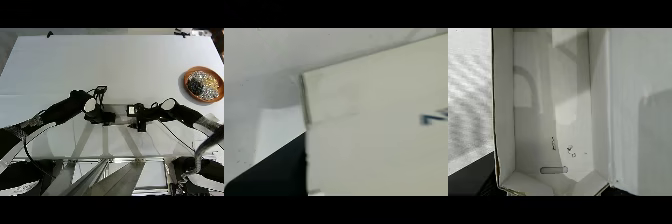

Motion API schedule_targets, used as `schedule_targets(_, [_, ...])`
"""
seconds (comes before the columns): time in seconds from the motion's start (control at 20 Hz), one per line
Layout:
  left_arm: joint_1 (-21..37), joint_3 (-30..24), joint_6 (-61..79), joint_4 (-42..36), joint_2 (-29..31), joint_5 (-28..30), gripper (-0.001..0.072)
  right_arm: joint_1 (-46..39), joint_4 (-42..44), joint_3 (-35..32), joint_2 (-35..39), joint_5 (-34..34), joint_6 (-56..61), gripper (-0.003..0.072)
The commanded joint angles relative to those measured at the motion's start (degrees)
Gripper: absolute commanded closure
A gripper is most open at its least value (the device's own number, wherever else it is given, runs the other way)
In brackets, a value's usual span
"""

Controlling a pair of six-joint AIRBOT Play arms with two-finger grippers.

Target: Fold the box and place the chain.

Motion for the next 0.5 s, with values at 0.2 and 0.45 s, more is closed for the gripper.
schedule_targets(0.2, [-0.9,0.1,-4.3,0.4,-1.1,2.9,0.0369,0.0,0.0,0.0,0.0,0.1,0.0,0.0342])
schedule_targets(0.45, [-0.9,0.1,-4.2,0.6,-1.9,3.8,0.0546,0.0,0.0,0.0,0.0,0.1,0.0,0.0342])
